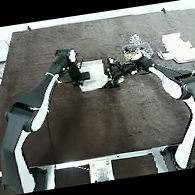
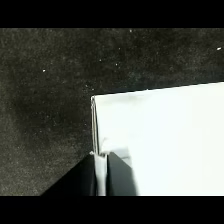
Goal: Fold the box and place the chain.
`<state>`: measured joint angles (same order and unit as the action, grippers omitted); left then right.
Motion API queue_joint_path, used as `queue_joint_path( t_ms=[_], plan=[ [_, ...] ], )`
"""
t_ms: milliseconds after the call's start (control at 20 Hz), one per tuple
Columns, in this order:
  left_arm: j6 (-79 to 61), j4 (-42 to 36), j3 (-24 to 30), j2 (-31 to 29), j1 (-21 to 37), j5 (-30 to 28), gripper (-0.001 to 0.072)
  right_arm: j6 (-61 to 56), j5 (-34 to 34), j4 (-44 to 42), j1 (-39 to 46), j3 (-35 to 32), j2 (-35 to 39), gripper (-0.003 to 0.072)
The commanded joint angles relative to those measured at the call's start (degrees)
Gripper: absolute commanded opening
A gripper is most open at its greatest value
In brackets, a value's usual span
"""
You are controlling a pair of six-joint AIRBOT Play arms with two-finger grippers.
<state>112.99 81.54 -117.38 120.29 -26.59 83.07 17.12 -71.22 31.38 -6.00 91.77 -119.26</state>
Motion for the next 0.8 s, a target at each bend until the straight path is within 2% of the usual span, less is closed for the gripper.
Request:
queue_joint_path(
  t_ms=[0,300,350,400,500,600,750],
  plan=[
    [-0.8,-0.8,0.0,0.4,0.0,0.5,0.0021,0.1,0.2,0.2,0.0,0.0,0.0,0.0582],
    [-2.5,-2.1,0.0,0.5,0.0,-0.8,0.0025,0.1,0.2,0.2,0.0,0.0,0.0,0.0582],
    [-2.4,-2.3,0.0,0.5,0.0,-1.6,0.0141,0.1,0.2,0.2,0.0,0.0,0.0,0.0582],
    [-2.4,-2.3,0.0,0.5,0.0,-1.7,0.0194,0.1,0.2,0.2,0.0,0.0,0.0,0.0582],
    [-2.5,-2.3,0.0,0.5,0.0,-1.9,0.0194,0.1,0.2,0.2,0.0,0.0,0.0,0.0582],
    [-2.5,-2.3,0.0,0.4,0.0,-1.9,0.0262,0.1,0.2,0.2,0.0,0.0,0.0,0.0582],
    [-2.9,-2.3,-0.3,0.0,0.0,-1.3,0.0263,0.1,0.2,0.2,0.0,0.0,0.0,0.0582]
  ],
)
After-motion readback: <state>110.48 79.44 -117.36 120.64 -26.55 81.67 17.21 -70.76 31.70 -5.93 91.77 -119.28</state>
